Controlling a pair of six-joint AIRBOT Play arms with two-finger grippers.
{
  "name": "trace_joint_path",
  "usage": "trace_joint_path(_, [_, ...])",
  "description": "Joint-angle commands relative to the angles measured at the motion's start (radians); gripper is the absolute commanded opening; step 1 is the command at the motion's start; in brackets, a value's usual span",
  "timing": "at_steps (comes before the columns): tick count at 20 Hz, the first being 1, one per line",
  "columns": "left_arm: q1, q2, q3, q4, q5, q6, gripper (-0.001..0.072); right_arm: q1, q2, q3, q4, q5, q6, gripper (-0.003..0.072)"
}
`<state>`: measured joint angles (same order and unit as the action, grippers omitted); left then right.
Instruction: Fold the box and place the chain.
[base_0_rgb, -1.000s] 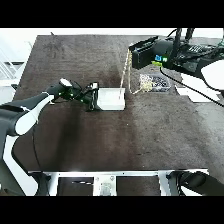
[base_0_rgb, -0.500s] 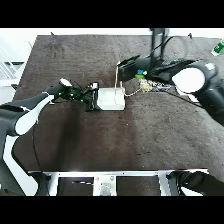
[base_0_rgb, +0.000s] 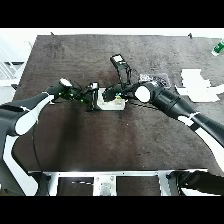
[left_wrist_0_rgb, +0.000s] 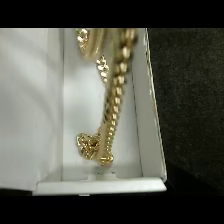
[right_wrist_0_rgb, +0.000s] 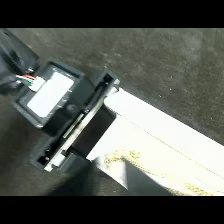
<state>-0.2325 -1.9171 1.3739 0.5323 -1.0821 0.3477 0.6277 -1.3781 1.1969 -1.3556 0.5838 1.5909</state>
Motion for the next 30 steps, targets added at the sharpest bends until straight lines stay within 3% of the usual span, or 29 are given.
trace_joint_path(1, [0.001, 0.0, 0.0, 0.0, 0.0, 0.0, 0.0617, -0.018, 0.002, -0.006, -0.059, 0.011, -0.003, 0.0428])
trace_joint_path(5, [0.001, 0.0, 0.0, 0.0, 0.0, 0.0, 0.0616, -0.125, 0.111, -0.027, -0.131, 0.121, 0.002, 0.0431])
trace_joint_path(8, [0.001, 0.0, 0.0, 0.0, 0.0, 0.0, 0.0616, -0.28, 0.158, -0.105, -0.13, 0.116, 0.06, 0.0431])
trace_joint_path(10, [0.0, 0.0, 0.0, 0.0, 0.0, 0.0, 0.0616, -0.385, 0.143, -0.166, -0.113, 0.042, 0.144, 0.0432])
trace_joint_path(15, [0.0, 0.0, 0.0, 0.0, 0.0, 0.0, 0.0616, -0.475, -0.025, -0.209, -0.004, -0.19, 0.163, 0.0421])
trace_joint_path(19, [0.0, 0.0, 0.0, 0.0, 0.0, 0.0, 0.0616, -0.472, -0.166, -0.194, 0.059, -0.26, 0.163, 0.0423])
trace_joint_path(25, [0.0, 0.0, 0.0, 0.0, 0.0, 0.0, 0.0616, -0.438, -0.269, -0.14, 0.118, -0.323, 0.159, 0.0392])
trace_joint_path(27, [0.0, 0.0, 0.0, 0.0, 0.0, 0.0, 0.0616, -0.421, -0.304, -0.101, 0.118, -0.323, 0.159, 0.0314])
trace_joint_path(29, [0.001, 0.0, 0.0, 0.0, 0.0, 0.0, 0.0616, -0.418, -0.315, -0.085, 0.117, -0.327, 0.159, 0.0145])
trace_joint_path(30, [0.001, 0.0, 0.0, 0.0, 0.0, 0.0, 0.0617, -0.424, -0.311, -0.084, 0.118, -0.329, 0.16, 0.0013])
